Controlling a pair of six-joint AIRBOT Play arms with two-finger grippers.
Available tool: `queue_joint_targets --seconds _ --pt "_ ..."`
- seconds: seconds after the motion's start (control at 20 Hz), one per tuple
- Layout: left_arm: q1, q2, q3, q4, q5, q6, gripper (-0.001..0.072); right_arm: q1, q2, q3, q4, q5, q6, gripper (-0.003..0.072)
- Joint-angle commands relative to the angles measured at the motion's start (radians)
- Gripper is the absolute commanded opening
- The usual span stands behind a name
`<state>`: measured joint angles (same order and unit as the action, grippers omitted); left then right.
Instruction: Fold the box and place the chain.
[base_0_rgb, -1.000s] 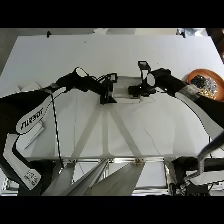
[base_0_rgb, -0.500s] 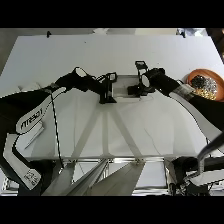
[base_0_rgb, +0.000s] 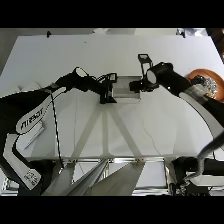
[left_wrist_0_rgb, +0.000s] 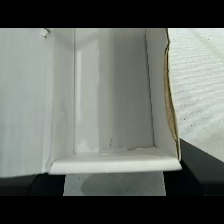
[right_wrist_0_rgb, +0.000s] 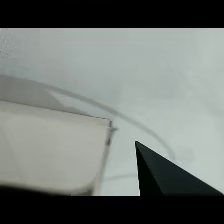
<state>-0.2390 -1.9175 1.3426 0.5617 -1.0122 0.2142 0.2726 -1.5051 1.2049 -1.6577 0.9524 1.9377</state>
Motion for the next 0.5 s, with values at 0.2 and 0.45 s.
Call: queue_joint_targets --seconds 0.2,0.45 --pt "0.0 0.0 0.0 0.0 -0.001 -0.001 0.0438 -0.229 0.241 0.001 -0.22 0.098 -0.185 0.0406" --pt "0.0 0.0 0.0 0.0 -0.001 -0.001 0.0438 -0.608 0.244 0.001 -0.24 0.097 -0.349 0.0406"
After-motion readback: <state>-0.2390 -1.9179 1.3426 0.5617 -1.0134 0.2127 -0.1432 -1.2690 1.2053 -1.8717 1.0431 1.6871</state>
